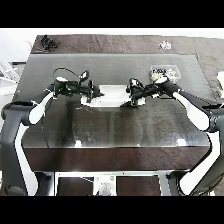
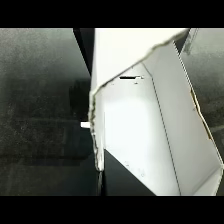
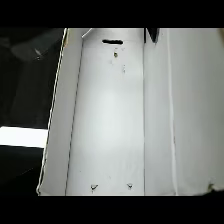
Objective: Fold the box and place the chain.
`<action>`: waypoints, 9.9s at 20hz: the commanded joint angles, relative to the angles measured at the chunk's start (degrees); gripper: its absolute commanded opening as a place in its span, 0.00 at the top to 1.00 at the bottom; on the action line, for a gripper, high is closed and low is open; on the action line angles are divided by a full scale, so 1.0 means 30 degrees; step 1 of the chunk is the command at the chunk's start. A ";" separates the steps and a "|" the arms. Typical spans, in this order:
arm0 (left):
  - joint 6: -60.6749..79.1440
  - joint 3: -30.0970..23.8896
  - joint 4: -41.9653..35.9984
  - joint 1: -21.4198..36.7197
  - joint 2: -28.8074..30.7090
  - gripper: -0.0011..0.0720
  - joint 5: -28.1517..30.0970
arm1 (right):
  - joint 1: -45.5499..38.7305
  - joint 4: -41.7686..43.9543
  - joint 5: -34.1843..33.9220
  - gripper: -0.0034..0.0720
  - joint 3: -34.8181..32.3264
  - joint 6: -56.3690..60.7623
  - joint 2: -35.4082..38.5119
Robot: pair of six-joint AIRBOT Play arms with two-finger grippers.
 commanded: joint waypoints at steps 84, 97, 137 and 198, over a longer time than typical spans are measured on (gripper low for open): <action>0.0044 0.0007 -0.0015 -0.0007 0.0000 0.96 0.0000 | -0.0262 0.0452 0.0685 0.19 0.0204 -0.0080 -0.0670; 0.0073 0.0015 -0.0918 -0.0007 0.0058 0.49 -0.0474 | -0.0262 0.0452 0.0685 0.19 0.0204 -0.0080 -0.0670; 0.2076 -1.1234 -0.1115 -0.2477 1.1555 0.96 0.6171 | -0.0255 0.0459 0.0685 0.19 0.0204 -0.0080 -0.0670; -1.0783 -0.4175 1.2138 -0.1362 0.8247 0.23 0.2798 | -0.0248 0.0452 0.0685 0.19 0.0204 -0.0080 -0.0670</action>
